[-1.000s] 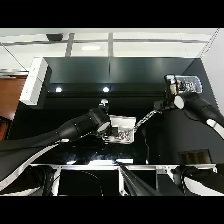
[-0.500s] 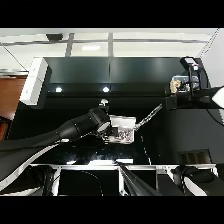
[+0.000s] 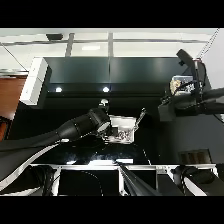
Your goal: Fold the box and place the chain.
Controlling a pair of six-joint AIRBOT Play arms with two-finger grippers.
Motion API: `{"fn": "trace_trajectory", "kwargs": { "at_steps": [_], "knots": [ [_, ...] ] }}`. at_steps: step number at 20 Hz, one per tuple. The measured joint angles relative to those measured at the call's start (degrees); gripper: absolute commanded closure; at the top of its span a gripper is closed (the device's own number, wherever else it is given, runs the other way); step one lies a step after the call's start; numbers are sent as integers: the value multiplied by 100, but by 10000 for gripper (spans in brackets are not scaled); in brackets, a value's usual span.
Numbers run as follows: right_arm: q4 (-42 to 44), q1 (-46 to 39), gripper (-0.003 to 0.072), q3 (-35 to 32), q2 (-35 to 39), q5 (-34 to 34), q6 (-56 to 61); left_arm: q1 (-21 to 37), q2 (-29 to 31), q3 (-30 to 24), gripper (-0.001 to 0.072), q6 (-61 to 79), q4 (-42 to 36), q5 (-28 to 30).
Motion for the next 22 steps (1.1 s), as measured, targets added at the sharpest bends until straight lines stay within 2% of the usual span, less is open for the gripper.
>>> {"fn": "trace_trajectory", "kwargs": {
  "at_steps": [3,8,9,10,11,17,18,19,22],
  "knots": [
    [170,382,681,-192,-76,-61,-68,0,0,0,679,0,0,0],
    [247,841,659,-756,-299,-634,-96,-2,0,0,678,2,0,-2],
    [232,876,506,-872,-332,-767,-96,-2,0,0,679,0,2,-2],
    [164,901,190,-955,-356,-861,-85,-2,0,0,679,2,0,-2],
    [57,892,107,-1016,-363,-927,-59,-2,0,0,679,0,2,-4],
    [-907,188,107,-1266,-361,-809,-339,-2,0,0,679,0,0,-9],
    [-1078,109,100,-1403,-361,-927,-551,-2,0,0,679,0,0,-9],
    [-1187,61,26,-1596,-361,-1137,-824,-2,0,0,679,0,0,-9],
    [-1370,144,12,-2315,-361,-2037,-2072,0,0,0,679,0,2,-11]
  ]
}}
